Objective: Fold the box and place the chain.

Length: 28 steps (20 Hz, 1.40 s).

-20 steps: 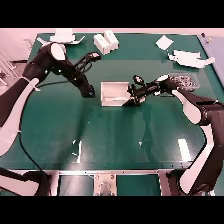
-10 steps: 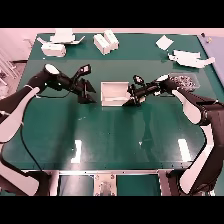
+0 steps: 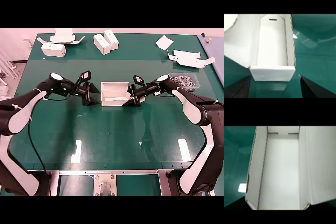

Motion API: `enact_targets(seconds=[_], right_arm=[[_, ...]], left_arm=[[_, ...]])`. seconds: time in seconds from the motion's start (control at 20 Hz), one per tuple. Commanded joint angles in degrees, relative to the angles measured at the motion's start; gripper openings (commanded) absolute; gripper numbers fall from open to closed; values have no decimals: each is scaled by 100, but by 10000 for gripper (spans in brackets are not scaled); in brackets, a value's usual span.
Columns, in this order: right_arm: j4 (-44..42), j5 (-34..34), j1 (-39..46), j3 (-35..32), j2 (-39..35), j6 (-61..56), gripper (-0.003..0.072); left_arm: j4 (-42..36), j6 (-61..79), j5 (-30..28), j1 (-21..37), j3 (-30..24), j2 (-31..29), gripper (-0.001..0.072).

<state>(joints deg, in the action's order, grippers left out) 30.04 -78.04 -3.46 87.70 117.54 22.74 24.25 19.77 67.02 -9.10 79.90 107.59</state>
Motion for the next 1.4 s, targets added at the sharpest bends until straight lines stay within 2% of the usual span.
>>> enact_targets(seconds=[0.0,0.8,1.15,1.35], right_arm=[[0,-2,-2,0,0,0,547],[0,-2,-2,0,0,0,547],[0,-2,-2,0,0,0,547],[0,-2,-2,0,0,0,547]], left_arm=[[-120,326,-79,-98,-2,66,719],[-94,627,-654,-219,11,299,719],[-66,560,-586,-197,343,302,719],[-63,431,-444,-197,341,420,719]])
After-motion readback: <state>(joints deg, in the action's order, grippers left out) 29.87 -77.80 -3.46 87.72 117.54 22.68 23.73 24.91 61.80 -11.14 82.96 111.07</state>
